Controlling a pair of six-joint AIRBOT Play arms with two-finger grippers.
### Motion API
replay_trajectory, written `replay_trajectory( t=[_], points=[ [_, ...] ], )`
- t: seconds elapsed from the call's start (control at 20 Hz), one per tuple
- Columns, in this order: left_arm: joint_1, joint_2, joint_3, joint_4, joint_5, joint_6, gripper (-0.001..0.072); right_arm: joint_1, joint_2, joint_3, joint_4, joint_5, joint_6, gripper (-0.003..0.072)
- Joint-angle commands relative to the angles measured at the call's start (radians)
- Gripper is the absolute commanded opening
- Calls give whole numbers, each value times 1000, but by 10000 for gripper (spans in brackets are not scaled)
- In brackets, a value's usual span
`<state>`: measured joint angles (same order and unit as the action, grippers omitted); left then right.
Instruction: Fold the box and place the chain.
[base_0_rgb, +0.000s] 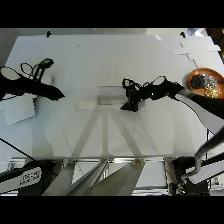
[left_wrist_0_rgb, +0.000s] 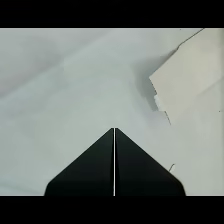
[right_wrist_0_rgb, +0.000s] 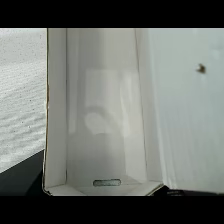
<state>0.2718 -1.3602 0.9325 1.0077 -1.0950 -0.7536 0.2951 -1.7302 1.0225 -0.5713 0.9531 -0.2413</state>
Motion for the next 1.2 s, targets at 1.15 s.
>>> replay_trajectory(
  t=[1.15],
  points=[
    [-176,-70,-61,-74,-10,-154,0,1,-1,0,0,1,0,378]
  ],
)
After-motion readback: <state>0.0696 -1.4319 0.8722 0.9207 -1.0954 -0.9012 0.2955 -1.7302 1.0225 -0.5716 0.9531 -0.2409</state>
